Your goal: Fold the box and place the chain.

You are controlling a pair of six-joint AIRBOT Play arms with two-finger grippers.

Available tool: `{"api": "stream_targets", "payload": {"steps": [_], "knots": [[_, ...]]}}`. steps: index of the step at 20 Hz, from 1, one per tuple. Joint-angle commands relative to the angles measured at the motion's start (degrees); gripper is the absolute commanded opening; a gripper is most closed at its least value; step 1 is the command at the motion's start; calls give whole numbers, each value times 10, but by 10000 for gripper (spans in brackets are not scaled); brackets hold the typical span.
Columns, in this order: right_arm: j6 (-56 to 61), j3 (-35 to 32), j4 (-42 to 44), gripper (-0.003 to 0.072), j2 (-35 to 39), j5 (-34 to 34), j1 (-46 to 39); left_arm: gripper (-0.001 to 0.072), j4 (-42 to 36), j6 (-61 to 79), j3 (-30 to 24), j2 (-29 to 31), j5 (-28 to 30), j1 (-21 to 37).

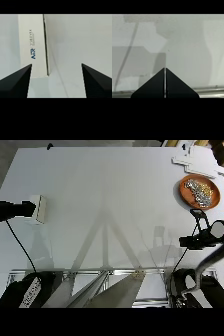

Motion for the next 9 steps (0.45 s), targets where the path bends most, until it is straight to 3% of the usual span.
{"api": "stream_targets", "payload": {"steps": [1,9], "knots": [[0,0,0,18,0,0,0,691,8,-6,0,29,-16,-19],[0,0,0,18,0,0,0,691,24,-7,-2,28,-31,-19]]}}
